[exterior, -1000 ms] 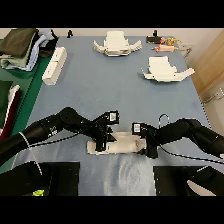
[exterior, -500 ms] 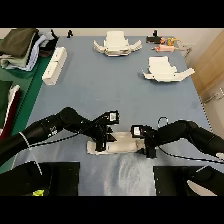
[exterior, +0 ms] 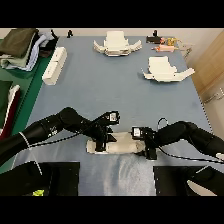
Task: Fold the box.
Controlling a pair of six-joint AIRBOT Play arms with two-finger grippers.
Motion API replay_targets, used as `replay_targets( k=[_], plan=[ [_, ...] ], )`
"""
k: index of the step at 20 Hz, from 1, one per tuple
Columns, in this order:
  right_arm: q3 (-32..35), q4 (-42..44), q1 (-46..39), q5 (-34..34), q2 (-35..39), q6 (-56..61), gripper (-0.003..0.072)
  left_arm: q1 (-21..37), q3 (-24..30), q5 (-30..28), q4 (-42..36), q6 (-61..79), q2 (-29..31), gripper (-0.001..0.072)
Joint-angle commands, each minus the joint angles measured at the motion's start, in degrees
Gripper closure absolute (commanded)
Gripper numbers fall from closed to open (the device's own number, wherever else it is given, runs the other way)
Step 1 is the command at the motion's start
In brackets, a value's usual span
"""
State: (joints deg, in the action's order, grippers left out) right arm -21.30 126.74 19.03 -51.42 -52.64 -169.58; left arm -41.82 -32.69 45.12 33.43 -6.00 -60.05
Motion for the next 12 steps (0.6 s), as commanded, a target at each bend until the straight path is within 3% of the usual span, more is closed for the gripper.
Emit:
replay_targets(
  k=[1,8,10,12],
  plan=[
    [0.0,0.2,0.0,1.3,0.0,-0.1,0.0040,0.0,0.0,-0.1,0.0,0.0,0.0,0.0696],
    [1.1,1.9,0.0,3.1,0.0,-2.4,0.0053,0.0,0.0,-0.1,0.0,0.0,0.0,0.0696],
    [1.3,1.8,0.0,3.0,0.0,-2.4,0.0178,0.0,0.0,-0.1,0.0,0.0,0.0,0.0697],
    [1.3,1.8,0.0,3.0,0.0,-2.4,0.0179,0.0,0.0,-0.1,0.0,0.0,0.0,0.0697]
  ],
)
